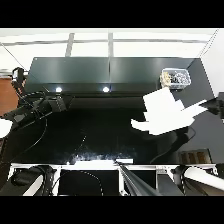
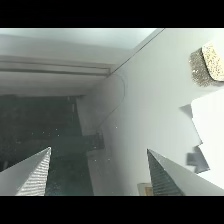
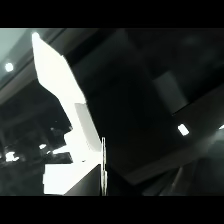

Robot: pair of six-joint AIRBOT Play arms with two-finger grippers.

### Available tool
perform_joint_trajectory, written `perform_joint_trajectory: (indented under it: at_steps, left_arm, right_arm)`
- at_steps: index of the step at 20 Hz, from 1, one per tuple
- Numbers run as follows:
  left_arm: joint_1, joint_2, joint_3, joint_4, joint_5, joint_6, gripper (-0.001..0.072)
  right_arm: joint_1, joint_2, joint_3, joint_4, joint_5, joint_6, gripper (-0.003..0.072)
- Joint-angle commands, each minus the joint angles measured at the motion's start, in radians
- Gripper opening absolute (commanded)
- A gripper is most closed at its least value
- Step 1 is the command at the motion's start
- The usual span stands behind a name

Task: Fold the box and place the chain.

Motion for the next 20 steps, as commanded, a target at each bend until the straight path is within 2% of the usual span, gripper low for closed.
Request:
perform_joint_trajectory:
  at_steps: [1, 4, 7, 10, 13, 16, 20]
  left_arm:
    - [-0.001, -0.001, 0.0, -0.001, 0.0, 0.0, 0.0708]
    - [-0.001, -0.001, 0.0, -0.007, 0.0, 0.0, 0.0708]
    - [-0.001, -0.013, -0.002, -0.013, -0.015, -0.002, 0.0708]
    - [-0.001, -0.043, -0.003, -0.079, -0.081, -0.003, 0.0708]
    - [-0.001, -0.113, -0.002, -0.175, -0.159, -0.003, 0.0708]
    - [0.003, -0.207, -0.002, -0.201, -0.239, -0.003, 0.0708]
    - [0.01, -0.349, -0.008, -0.266, -0.323, 0.049, 0.0708]
  right_arm:
    - [0.167, 0.244, -0.217, 0.025, -0.208, 0.086, 0.0011]
    - [0.35, 0.407, -0.338, 0.027, -0.319, 0.161, 0.0012]
    - [0.507, 0.589, -0.458, 0.07, -0.497, 0.164, 0.0012]
    - [0.65, 0.731, -0.556, 0.116, -0.554, 0.11, 0.0012]
    - [0.788, 0.76, -0.587, 0.113, -0.556, -0.009, 0.0012]
    - [0.893, 0.76, -0.594, 0.113, -0.589, -0.086, 0.0012]
    - [0.952, 0.76, -0.599, 0.112, -0.634, -0.101, 0.0013]
